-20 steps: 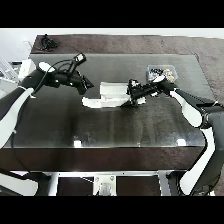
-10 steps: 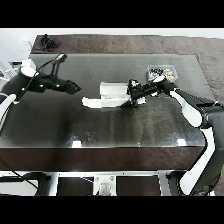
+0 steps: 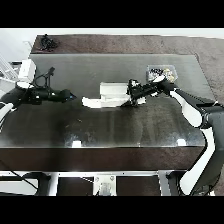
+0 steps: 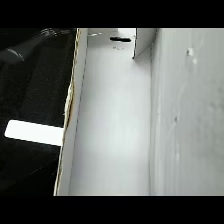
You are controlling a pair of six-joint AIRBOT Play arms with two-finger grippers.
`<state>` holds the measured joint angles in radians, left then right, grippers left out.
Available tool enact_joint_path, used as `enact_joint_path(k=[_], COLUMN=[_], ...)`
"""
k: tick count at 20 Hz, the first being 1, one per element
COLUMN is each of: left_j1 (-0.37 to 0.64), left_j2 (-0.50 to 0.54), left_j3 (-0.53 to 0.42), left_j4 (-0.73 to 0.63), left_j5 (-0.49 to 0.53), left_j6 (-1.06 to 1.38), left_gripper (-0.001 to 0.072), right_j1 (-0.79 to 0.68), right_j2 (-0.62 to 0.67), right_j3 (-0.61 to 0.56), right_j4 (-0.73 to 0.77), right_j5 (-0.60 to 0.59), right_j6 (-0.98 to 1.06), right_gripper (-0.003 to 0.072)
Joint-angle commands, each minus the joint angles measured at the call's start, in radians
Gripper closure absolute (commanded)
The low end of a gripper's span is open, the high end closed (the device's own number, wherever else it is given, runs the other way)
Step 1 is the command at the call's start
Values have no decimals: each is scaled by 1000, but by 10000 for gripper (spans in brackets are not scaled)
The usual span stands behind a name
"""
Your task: Fold the box and place the chain.
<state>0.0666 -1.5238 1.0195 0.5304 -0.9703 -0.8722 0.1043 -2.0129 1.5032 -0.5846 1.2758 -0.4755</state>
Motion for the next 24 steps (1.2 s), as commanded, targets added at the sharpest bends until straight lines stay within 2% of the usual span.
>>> enact_joint_path(k=[1, 5, 9, 24], left_j1=[-23, -23, -28, -181], left_j2=[-25, -71, -98, -163], left_j3=[-16, -18, -18, -10], left_j4=[48, 66, 17, -171], left_j5=[17, 39, 25, 117], left_j6=[-132, -206, -220, -174], left_gripper=[690, 689, 689, 687], right_j1=[0, 0, 0, 0], right_j2=[0, 0, 0, 0], right_j3=[1, 1, 1, 1], right_j4=[0, 0, 0, 0], right_j5=[0, 0, 0, 0], right_j6=[0, 0, 0, 0], right_gripper=[188, 189, 189, 188])
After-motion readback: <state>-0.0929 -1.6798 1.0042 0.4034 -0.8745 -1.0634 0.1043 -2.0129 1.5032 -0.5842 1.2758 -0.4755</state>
